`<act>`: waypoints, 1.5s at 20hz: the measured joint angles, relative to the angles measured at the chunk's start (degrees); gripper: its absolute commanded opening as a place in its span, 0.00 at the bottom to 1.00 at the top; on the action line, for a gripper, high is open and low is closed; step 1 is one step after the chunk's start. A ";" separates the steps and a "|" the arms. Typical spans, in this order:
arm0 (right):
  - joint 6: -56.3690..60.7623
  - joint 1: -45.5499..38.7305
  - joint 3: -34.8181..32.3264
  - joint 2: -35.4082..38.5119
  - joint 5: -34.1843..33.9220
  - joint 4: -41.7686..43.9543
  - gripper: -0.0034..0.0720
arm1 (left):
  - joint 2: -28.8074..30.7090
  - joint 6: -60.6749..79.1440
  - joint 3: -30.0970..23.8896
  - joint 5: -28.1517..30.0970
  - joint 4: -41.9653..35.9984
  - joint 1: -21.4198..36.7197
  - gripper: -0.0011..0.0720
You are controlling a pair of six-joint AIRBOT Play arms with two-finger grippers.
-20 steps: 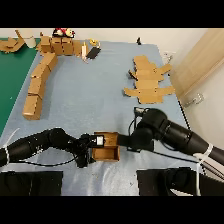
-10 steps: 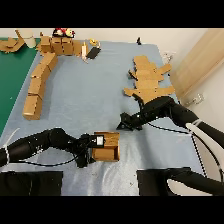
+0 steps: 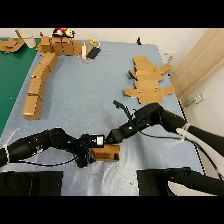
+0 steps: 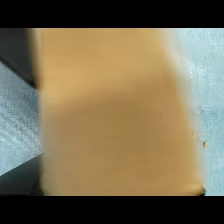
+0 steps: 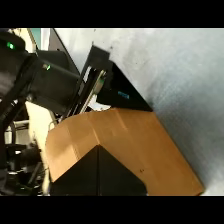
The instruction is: Fold the box.
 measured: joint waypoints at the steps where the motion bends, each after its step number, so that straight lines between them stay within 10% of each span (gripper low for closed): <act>1: -1.03 1.90 -1.90 3.13 2.86 -0.46 0.05 | 0.00 0.00 0.00 0.00 0.00 0.00 0.52; 15: 10.34 31.71 -14.29 30.93 38.05 -35.26 0.06 | 0.00 0.00 0.00 0.00 0.00 0.00 0.52; 19: 16.63 38.16 -14.86 33.90 41.03 -49.31 0.53 | 0.00 -0.02 0.00 0.00 0.00 0.00 0.52; 30: 16.96 41.18 -14.99 30.08 41.27 -61.35 0.68 | 0.00 0.00 0.00 0.00 0.00 0.00 0.52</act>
